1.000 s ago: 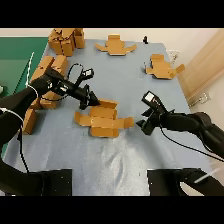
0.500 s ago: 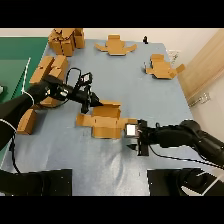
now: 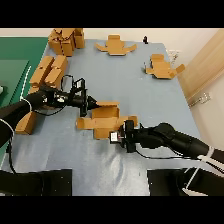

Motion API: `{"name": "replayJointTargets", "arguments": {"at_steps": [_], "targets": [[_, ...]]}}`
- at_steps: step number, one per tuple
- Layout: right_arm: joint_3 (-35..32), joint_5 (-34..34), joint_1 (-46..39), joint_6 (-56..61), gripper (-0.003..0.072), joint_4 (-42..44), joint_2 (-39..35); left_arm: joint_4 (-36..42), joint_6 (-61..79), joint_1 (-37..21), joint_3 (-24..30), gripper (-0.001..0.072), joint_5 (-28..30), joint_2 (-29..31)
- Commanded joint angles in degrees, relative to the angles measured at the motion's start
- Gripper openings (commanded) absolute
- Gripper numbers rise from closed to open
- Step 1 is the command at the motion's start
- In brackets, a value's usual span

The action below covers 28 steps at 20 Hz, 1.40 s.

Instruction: Fold the box.

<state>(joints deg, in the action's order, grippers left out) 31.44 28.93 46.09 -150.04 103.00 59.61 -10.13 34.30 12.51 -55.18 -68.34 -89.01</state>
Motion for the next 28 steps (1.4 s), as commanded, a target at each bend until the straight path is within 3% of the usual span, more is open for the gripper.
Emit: {"name": "replayJointTargets", "arguments": {"at_steps": [1, 11, 15, 17, 18, 19, 28], "targets": [[-0.02, -7.08, 0.44, 0.04, 0.0531, -2.58, 4.35, -1.86, 0.83, -0.46, 0.31, 0.0019, 1.55, -0.35], [-0.04, -11.30, 0.22, 0.24, 0.0530, -2.54, 5.57, -3.15, 0.83, -0.37, 0.28, 0.0020, 2.93, -1.75], [0.04, -20.50, -1.01, 7.32, 0.0532, -2.47, 4.90, -2.86, 0.66, -0.55, -0.28, 0.0021, -3.63, -1.60], [0.15, -20.09, -2.56, 12.09, 0.0532, -2.45, 4.31, -1.60, 0.15, -0.55, -1.01, 0.0020, -8.50, -1.55], [0.15, -19.37, -3.19, 13.55, 0.0594, -1.99, 4.22, -1.01, -0.96, -0.55, -1.22, 0.0021, -10.36, -1.55], [0.15, -19.23, -3.58, 15.04, 0.0606, -2.01, 4.22, -0.98, -1.53, -0.50, -1.29, 0.0020, -11.74, -1.55], [0.15, -19.56, -3.61, 15.61, 0.0631, -3.89, 3.08, -6.25, -5.84, -0.39, -1.27, 0.0020, -10.47, -1.70]]}}
